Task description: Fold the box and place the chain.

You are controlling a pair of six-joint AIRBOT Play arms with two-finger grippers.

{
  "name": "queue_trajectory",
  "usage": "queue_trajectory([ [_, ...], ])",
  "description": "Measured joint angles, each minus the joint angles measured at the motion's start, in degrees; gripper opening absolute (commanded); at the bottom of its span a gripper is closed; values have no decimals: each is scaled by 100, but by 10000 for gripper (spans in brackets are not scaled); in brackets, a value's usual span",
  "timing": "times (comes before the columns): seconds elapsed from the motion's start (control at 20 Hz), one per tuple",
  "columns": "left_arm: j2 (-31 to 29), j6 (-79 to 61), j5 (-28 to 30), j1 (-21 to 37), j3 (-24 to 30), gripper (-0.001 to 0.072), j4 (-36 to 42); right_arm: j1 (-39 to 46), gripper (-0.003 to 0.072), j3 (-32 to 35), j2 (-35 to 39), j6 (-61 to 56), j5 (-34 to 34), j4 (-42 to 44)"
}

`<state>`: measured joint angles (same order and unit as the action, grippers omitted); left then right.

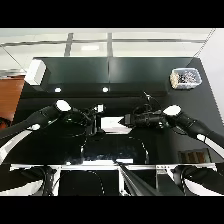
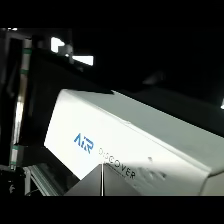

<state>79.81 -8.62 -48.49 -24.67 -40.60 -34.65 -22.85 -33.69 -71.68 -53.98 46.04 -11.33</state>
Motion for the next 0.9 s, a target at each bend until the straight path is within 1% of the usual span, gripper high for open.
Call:
queue_trajectory([
  [0.25, 0, 0, 7, -2, 0, 390, 0, -20, 19, 13, -74, -203, -96, -358],
  [0.45, 0, 2, 4, -2, 0, 390, 0, -13, 20, -17, -46, -195, -70, -487],
  [0.55, 0, 11, 2, 2, -7, 390, 0, 55, 19, -92, 107, 138, 175, -632],
  [0.65, 2, 39, -2, 33, -63, 399, -37, 275, 20, -162, 424, 420, 590, -682],
  [0.7, 2, 70, 17, 48, -107, 512, -48, 457, 19, -181, 640, 496, 772, -750],
  [0.75, 2, 125, 46, 61, -151, 720, -48, 651, 19, -192, 863, 514, 960, -933],
  [0.8, -4, 168, 26, 72, -201, 714, -48, 881, 19, -205, 1128, 479, 1139, -1102],
  [0.9, -59, 232, -20, 81, -295, 714, -177, 1366, 19, -216, 1639, 225, 1469, -1703],
])
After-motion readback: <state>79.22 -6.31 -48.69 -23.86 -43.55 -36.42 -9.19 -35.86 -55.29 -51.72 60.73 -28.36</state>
